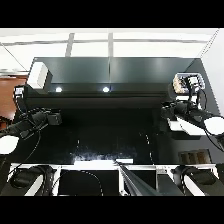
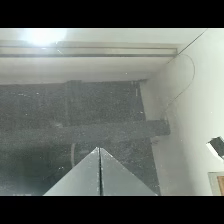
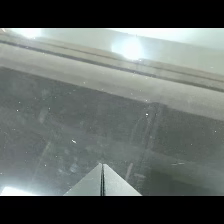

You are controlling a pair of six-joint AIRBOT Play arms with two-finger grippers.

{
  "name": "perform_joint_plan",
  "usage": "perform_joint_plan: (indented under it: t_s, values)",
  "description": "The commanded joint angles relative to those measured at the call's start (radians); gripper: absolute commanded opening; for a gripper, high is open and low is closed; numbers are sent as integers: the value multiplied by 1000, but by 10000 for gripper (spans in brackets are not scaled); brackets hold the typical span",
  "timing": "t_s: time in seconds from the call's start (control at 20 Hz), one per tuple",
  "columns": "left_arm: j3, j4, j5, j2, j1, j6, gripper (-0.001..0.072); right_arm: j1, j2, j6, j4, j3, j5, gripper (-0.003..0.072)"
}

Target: Fold the box and place the chain.

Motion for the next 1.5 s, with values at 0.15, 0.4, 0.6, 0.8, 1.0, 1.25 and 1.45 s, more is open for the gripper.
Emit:
perform_joint_plan:
  t_s: [0.15,0.4,0.6,0.8,1.0,1.25,1.45]
  values:
    - [-1,0,0,1,1,0,27,1,0,0,1,-1,-3,12]
    - [-1,0,29,1,1,0,27,1,0,0,2,-1,-28,12]
    - [-2,0,105,-1,1,0,27,0,-4,-1,-5,-1,-177,11]
    - [-5,0,179,-29,1,0,77,-99,-53,4,-17,2,-564,13]
    - [-5,0,183,-56,1,0,706,-468,-172,-1,66,133,-433,720]
    - [-5,0,177,-74,0,0,706,-858,-410,108,-216,388,167,720]
    - [-5,-20,172,-79,0,0,706,-1011,-569,232,-499,555,480,720]
